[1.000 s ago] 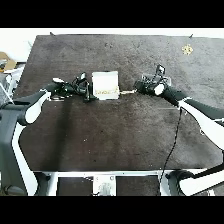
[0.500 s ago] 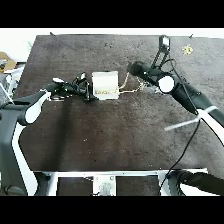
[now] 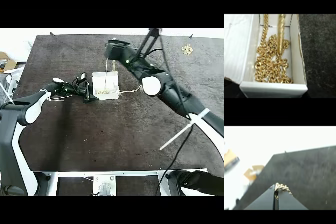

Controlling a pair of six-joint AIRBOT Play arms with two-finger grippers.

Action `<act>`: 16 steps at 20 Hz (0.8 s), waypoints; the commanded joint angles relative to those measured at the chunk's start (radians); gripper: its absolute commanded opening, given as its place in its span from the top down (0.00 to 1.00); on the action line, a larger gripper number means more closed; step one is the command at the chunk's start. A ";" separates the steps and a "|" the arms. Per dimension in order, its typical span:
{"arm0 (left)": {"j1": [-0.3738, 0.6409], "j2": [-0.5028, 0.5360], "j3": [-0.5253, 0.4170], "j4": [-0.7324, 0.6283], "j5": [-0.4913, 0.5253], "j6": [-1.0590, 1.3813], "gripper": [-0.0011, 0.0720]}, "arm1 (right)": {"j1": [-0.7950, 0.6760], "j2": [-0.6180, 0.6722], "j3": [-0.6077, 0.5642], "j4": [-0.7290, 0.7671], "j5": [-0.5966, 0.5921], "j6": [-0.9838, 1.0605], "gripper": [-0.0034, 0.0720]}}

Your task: Fold the box and place the chain.

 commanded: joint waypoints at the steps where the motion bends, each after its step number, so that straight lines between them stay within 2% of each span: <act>1: 0.000 0.000 0.000 0.000 0.000 0.000 0.60 | 0.022 -0.077 0.018 -0.002 0.127 0.004 0.95; 5: 0.000 0.000 0.000 0.000 0.000 0.000 0.60 | 0.019 -0.149 -0.032 -0.001 0.177 0.013 0.95; 7: 0.000 0.000 0.000 0.000 0.000 0.000 0.59 | 0.008 -0.187 -0.032 -0.003 0.249 0.012 0.94; 9: 0.000 0.000 0.000 0.000 0.000 0.000 0.60 | -0.006 -0.198 -0.032 -0.025 0.329 0.011 0.58; 10: 0.000 0.000 0.000 0.000 0.000 0.000 0.59 | -0.017 -0.192 -0.031 -0.063 0.370 0.011 0.62; 13: 0.000 0.000 0.000 0.000 0.000 0.000 0.59 | -0.093 -0.164 -0.032 -0.127 0.495 0.011 0.61; 16: 0.000 0.000 0.000 0.000 0.000 0.000 0.59 | -0.210 -0.158 -0.039 -0.126 0.593 0.013 0.61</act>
